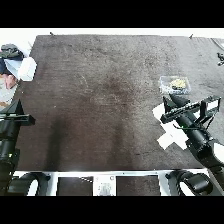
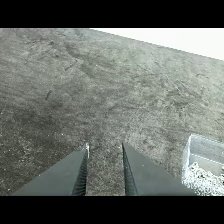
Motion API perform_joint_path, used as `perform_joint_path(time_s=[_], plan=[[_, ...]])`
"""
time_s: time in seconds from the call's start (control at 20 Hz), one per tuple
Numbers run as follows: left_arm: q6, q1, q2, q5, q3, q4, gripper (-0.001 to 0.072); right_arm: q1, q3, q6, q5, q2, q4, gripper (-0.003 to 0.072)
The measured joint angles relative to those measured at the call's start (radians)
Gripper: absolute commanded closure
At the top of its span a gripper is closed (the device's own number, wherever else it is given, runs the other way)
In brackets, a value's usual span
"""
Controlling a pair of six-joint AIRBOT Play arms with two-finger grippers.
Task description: Fold the box and place the chain.
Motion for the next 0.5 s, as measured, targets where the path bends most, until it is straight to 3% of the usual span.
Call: perform_joint_path(time_s=[0.3, 0.35, 0.4, 0.5], plan=[[0.0, 0.0, 0.0, 0.0, 0.0, 0.0, 0.0697, 0.0, 0.0, 0.0, 0.0, 0.0, 0.0, 0.0404], [0.0, 0.0, 0.0, 0.0, 0.0, 0.0, 0.0697, 0.0, 0.001, 0.0, 0.001, 0.0, 0.0, 0.0393], [0.0, 0.0, 0.0, 0.0, 0.0, 0.0, 0.0697, 0.0, 0.006, 0.0, 0.002, 0.0, 0.0, 0.0286], [0.0, 0.0, 0.0, 0.0, 0.0, 0.0, 0.0697, 0.0, 0.026, -0.001, -0.014, -0.004, -0.005, 0.0299]])
